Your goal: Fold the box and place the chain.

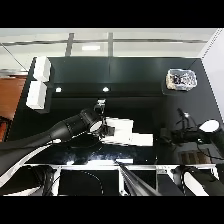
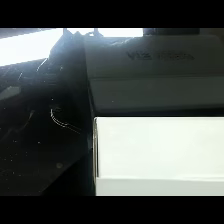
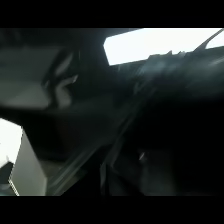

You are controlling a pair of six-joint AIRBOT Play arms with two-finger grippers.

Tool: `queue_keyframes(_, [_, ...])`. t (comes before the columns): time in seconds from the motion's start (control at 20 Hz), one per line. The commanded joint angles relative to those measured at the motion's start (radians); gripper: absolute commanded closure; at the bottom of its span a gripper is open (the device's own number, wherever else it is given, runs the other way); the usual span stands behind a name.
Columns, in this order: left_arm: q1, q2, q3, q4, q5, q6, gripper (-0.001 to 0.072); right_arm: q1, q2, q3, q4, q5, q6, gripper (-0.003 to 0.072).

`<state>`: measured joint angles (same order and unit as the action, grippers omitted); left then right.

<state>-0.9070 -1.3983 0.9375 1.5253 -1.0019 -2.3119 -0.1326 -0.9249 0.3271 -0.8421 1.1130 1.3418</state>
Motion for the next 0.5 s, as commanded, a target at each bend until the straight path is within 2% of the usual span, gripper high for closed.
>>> queue_keyframes(0.0, [0.000, -0.001, 0.000, 0.000, 0.003, 0.000, 0.0684, 0.143, -0.084, -0.039, 0.143, -0.070, 0.024, 0.0636])
queue_keyframes(0.15, [0.000, -0.001, 0.000, -0.001, 0.001, 0.000, 0.0684, 0.244, -0.099, -0.036, 0.298, -0.153, -0.037, 0.0628])
queue_keyframes(0.2, [0.000, -0.001, 0.000, -0.001, 0.001, 0.000, 0.0684, 0.254, -0.099, -0.028, 0.332, -0.156, -0.068, 0.0527])
queue_keyframes(0.25, [0.000, -0.001, 0.000, -0.001, 0.003, 0.000, 0.0684, 0.256, -0.099, -0.015, 0.347, -0.148, -0.085, 0.0295])
queue_keyframes(0.3, [0.000, -0.001, 0.000, -0.001, 0.002, 0.000, 0.0684, 0.256, -0.099, 0.006, 0.352, -0.125, -0.113, 0.0107])
queue_keyframes(0.45, [0.000, -0.001, 0.000, -0.001, 0.002, 0.000, 0.0684, 0.256, -0.099, 0.073, 0.352, -0.058, -0.158, 0.0108])
